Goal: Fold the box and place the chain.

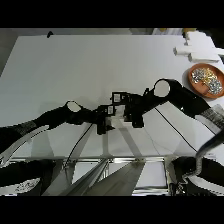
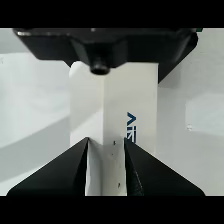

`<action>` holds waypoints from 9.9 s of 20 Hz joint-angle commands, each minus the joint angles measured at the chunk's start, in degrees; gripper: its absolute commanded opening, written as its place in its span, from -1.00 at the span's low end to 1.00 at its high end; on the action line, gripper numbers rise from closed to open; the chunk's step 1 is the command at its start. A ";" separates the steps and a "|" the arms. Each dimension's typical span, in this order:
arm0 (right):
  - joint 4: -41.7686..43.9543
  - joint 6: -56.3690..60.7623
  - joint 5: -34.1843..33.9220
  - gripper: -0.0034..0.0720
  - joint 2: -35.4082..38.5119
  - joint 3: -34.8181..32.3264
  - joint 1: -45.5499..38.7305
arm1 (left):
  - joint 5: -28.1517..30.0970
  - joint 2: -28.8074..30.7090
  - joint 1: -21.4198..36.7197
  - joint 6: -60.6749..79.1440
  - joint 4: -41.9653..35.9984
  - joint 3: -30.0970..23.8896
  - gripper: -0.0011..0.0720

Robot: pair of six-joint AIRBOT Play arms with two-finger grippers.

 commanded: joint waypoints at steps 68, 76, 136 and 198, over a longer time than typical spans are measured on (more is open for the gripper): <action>-3.48 6.23 -9.97 -0.62 5.90 -6.71 0.07 | -0.20 0.00 0.00 0.11 0.09 0.02 -0.41; -0.35 5.60 -6.84 -0.15 5.97 -9.99 0.07 | -0.20 0.00 0.00 0.11 0.09 0.02 -0.41; -23.52 62.45 1.05 -0.87 25.18 -15.56 -34.47 | -0.22 0.00 0.00 0.13 0.09 0.02 -0.41; -31.45 64.74 5.53 -0.87 21.57 -17.14 -36.68 | -15.17 30.58 51.52 -82.40 58.40 -10.82 0.87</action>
